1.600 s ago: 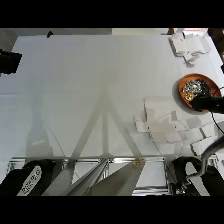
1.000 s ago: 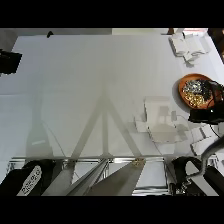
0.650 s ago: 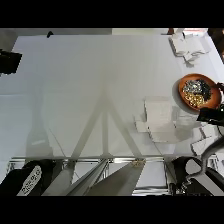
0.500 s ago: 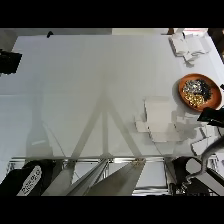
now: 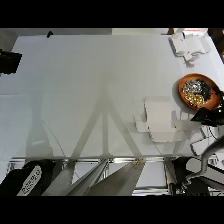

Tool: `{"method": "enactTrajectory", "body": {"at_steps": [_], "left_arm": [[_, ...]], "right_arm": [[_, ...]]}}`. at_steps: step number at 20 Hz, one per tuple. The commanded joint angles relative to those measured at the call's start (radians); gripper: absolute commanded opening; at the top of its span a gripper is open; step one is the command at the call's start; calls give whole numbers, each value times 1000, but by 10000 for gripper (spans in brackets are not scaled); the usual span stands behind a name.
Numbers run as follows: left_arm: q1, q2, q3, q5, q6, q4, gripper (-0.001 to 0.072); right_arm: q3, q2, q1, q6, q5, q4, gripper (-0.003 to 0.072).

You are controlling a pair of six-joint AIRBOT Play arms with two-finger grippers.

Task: Fold the box and place the chain.

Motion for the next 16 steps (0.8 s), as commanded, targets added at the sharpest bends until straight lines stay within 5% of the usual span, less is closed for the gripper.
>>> {"method": "enactTrajectory", "body": {"at_steps": [1,7,16], "left_arm": [[0,0,0,0,0,0,694],[0,0,0,0,0,0,694],[0,0,0,0,0,0,694]], "right_arm": [[0,-44,-1,-38,6,26,344],[0,-48,-1,-63,63,28,7],[0,1,97,-162,158,341,7]]}}
